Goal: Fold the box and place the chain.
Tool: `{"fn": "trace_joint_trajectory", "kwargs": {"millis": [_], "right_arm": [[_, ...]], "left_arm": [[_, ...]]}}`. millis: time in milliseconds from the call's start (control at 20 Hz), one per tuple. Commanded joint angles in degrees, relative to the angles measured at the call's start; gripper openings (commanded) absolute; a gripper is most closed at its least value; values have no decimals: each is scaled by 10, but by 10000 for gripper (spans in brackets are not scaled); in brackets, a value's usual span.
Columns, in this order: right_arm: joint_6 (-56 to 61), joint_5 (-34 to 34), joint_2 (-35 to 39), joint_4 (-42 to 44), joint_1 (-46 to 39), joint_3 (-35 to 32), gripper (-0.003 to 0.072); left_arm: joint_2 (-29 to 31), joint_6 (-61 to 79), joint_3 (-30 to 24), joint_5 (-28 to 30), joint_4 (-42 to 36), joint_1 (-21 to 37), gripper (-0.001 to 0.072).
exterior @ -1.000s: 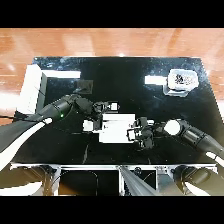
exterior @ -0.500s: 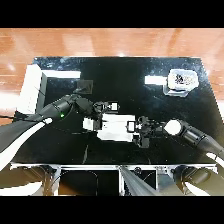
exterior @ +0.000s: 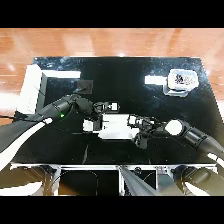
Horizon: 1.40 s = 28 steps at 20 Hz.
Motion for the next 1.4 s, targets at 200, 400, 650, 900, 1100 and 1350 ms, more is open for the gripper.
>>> {"fn": "trace_joint_trajectory", "kwargs": {"millis": [200,400,650,900,1100,1350], "right_arm": [[13,-45,2,-28,1,0,720],[13,-68,17,-28,1,2,720],[16,-69,52,-28,0,2,720],[16,-104,53,-28,0,2,720],[16,-115,50,-27,0,2,720],[14,-151,21,0,0,2,720]], "left_arm": [[0,0,0,-3,1,0,20],[0,0,0,-3,1,0,20],[0,0,0,-3,1,0,20],[0,0,0,-2,1,0,20],[0,0,0,-3,1,0,20],[0,0,0,-3,1,0,20]]}}
